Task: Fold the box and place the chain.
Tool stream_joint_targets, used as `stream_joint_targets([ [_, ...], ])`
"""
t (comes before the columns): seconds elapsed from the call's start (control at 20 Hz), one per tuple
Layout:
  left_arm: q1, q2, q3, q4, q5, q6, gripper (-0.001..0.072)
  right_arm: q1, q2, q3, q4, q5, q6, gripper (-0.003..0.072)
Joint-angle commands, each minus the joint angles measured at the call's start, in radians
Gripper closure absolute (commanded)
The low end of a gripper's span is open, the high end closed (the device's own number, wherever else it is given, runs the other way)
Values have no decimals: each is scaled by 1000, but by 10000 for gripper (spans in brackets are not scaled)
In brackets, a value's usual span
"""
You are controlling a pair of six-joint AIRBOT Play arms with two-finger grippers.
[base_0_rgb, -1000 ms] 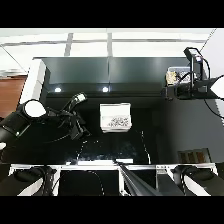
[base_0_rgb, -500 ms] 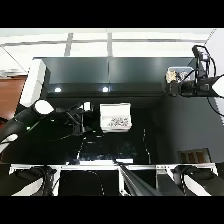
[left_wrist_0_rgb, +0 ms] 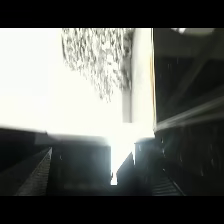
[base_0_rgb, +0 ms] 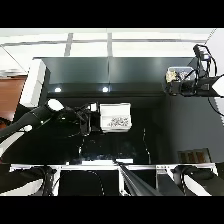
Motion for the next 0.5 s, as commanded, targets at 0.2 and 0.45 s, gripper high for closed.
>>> stream_joint_targets([
  [0.2,-57,-37,13,-96,43,29,-3,0,-1,-1,50,-41,1,285],
  [0.45,-61,-38,14,-93,44,37,39,3,-13,-1,93,-46,1,285],
])
